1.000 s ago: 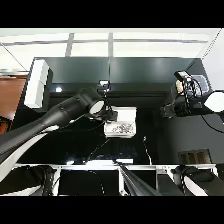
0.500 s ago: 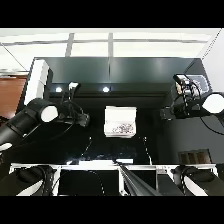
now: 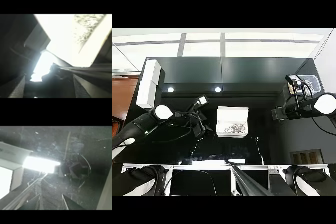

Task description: Fold the box and place the chain.

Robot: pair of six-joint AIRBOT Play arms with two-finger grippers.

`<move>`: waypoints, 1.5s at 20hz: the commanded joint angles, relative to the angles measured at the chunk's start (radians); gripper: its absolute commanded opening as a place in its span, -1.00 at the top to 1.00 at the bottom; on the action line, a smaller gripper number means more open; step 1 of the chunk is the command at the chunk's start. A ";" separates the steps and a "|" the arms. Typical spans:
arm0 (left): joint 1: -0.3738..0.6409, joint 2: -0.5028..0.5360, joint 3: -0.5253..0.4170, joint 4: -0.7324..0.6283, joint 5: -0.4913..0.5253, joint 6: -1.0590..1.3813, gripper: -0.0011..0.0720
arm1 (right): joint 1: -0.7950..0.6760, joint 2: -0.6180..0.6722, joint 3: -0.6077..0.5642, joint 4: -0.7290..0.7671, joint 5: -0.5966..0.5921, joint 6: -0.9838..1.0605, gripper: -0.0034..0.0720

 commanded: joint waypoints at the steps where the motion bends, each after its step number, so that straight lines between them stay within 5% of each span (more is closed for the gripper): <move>1: -0.004 -0.047 0.013 -0.106 0.024 0.293 -0.97 | 0.000 0.000 0.000 0.000 0.000 0.019 0.06; 10: -0.001 -0.185 0.071 -0.180 -0.152 0.523 -0.97 | 0.000 0.000 0.000 0.000 0.000 0.018 0.06; 18: -0.026 -0.218 0.080 -0.192 -0.140 0.542 -0.97 | 0.000 0.000 0.000 0.000 0.000 0.018 0.06; 23: -0.083 -0.231 0.088 -0.192 -0.016 0.543 -0.97 | 0.000 0.000 0.000 0.000 0.000 0.019 0.06; 30: -0.077 -0.256 0.115 -0.190 -0.024 0.537 -0.96 | 0.000 0.000 0.000 0.001 0.000 0.019 0.06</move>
